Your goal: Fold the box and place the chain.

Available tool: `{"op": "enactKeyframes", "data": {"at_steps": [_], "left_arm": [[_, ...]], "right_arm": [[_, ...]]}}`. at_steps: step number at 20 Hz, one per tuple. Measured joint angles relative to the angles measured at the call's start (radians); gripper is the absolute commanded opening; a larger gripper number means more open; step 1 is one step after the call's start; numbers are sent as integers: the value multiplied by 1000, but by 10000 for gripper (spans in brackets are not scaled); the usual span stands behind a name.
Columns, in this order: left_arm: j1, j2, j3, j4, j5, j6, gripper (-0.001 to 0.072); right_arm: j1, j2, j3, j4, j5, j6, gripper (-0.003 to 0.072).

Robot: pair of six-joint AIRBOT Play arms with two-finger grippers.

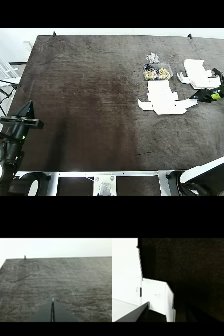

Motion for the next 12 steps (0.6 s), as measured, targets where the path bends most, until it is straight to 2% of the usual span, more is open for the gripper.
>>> {"op": "enactKeyframes", "data": {"at_steps": [8,9,12], "left_arm": [[0,0,0,0,0,0,19],[0,0,0,0,0,0,20],[0,0,0,0,0,0,19]], "right_arm": [[2,-79,4,79,67,-6,504],[2,-88,4,85,73,-6,451],[4,-119,3,101,87,-10,148]]}}
